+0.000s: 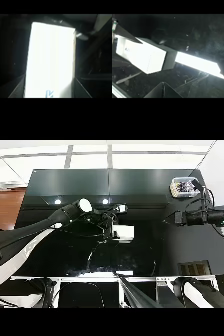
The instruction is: Fold the box and place the chain.
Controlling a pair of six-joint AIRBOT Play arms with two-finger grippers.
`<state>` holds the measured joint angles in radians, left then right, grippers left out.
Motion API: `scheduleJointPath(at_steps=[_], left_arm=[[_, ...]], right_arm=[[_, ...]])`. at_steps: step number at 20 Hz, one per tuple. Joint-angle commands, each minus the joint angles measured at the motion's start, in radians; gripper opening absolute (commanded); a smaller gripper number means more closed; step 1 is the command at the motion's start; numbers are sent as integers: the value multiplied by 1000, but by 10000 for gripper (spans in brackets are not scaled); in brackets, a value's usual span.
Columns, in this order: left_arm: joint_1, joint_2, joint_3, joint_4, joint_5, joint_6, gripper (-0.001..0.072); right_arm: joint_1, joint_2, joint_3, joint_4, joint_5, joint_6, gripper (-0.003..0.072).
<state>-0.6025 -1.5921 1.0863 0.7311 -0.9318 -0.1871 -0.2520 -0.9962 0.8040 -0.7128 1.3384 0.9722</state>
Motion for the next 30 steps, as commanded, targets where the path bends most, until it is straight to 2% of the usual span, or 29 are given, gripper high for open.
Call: scheduleJointPath(at_steps=[1, 2, 3, 4, 5, 7, 9, 12, 15, 17, 19, 22, 26, 28, 29, 30], left_arm=[[-19, -21, 1, 82, 62, 0, 704], [-25, -23, 1, 83, 83, -2, 673], [-32, -23, 6, 81, 89, -5, 590], [-31, -21, 21, 89, 77, -21, 368], [-24, -14, 49, 118, 66, -82, 256], [24, 6, 115, 212, 67, -219, 256], [129, 21, 191, 344, 67, -371, 256], [378, 20, 276, 499, 109, -580, 256], [674, -8, 341, 512, 227, -826, 256], [822, -81, 430, 506, 206, -874, 257], [908, -194, 555, 507, 134, -874, 258], [956, -360, 748, 522, 79, -874, 273], [966, -514, 909, 568, -19, -906, 284], [965, -554, 941, 572, -44, -971, 321], [964, -552, 944, 569, -44, -1011, 581], [962, -544, 969, 569, -52, -1043, 711]], right_arm=[[0, 1, 0, 0, -10, 0, 12], [0, 1, 0, 0, -16, 0, 12], [0, 1, 0, -2, -25, 0, 11], [0, 1, 0, -4, -33, 0, 12], [0, 1, 0, -4, -39, 0, 12], [0, 1, 0, -3, -40, 0, 12], [0, 1, 0, -3, -41, 1, 12], [0, 1, 0, -2, -55, 12, 11], [14, 1, -1, 5, -100, 13, 12], [37, 0, 0, 5, -137, 17, 11], [58, 0, -1, 5, -174, 20, 11], [80, 0, 0, 5, -241, 59, 11], [87, 0, 0, 5, -264, 105, 11], [92, 0, 0, 5, -262, 109, 12], [92, 0, 0, 6, -253, 109, 11], [92, 0, 0, 6, -238, 110, 11]])
